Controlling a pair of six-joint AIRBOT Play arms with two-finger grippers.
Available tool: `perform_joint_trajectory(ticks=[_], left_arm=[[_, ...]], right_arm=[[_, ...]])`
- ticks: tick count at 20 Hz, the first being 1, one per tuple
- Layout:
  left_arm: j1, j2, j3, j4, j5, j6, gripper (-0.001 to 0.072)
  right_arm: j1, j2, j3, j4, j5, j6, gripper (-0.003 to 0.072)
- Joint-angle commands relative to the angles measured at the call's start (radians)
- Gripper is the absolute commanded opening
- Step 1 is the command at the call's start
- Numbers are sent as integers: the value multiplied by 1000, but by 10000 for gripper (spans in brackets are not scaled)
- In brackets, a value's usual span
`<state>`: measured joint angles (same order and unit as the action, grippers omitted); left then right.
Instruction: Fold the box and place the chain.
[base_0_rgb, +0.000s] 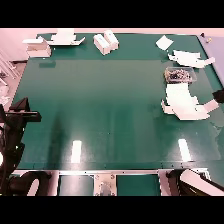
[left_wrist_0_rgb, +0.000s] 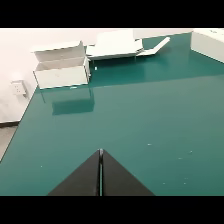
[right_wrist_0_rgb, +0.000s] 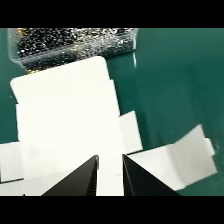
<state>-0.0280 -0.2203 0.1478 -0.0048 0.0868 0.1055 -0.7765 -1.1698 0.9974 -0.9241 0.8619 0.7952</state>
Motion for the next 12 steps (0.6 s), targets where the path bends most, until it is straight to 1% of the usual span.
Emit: perform_joint_trajectory(ticks=[1, 3, 6, 7, 10, 11, 12], left_arm=[[1, 0, 0, 0, 1, 0, 20], [1, 0, 0, 0, 1, 0, 20], [1, 0, 0, 0, 1, 0, 20], [1, 0, 0, 0, 2, 0, 20], [1, 0, 0, 0, 1, 0, 20], [1, 0, 0, 0, 2, 0, 20], [1, 0, 0, 0, 1, 0, 20]], right_arm=[[-91, -145, 226, -134, 253, 95, 268], [-119, -234, 334, -137, 336, 95, 322], [-136, -355, 465, -151, 415, 90, 371], [-136, -394, 502, -151, 439, 75, 372], [-136, -499, 594, -151, 494, 34, 375], [-136, -530, 623, -151, 498, 31, 420], [-136, -557, 646, -151, 503, 29, 427]])
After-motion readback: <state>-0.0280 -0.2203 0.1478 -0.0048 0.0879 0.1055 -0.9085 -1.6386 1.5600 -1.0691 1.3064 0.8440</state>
